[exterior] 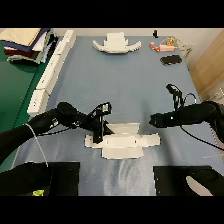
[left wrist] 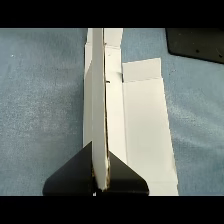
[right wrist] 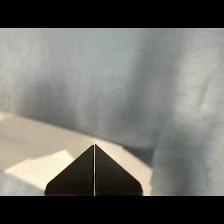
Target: Fold the box.
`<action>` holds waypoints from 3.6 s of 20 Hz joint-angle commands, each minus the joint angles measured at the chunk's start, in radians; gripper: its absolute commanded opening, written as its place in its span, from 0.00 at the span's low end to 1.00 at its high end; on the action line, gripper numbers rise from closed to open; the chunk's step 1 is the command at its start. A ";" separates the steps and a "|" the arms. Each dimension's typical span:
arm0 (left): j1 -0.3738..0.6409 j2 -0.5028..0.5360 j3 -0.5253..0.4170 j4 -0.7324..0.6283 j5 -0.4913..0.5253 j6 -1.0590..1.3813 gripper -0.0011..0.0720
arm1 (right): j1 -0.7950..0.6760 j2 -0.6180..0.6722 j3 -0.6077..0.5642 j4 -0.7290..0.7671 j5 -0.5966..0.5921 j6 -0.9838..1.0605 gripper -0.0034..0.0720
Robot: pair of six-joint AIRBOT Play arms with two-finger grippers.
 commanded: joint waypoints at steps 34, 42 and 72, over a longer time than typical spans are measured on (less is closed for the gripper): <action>0.000 0.000 0.000 0.000 0.000 0.000 0.03 | 0.845 0.047 -0.111 -0.733 0.256 0.184 0.95; 0.000 0.000 0.000 0.000 0.000 0.000 0.03 | 0.845 0.047 -0.110 -0.749 0.195 0.196 0.98; 0.000 0.000 0.000 0.000 0.000 0.000 0.03 | 0.225 -0.192 -0.114 0.138 0.123 -1.205 1.00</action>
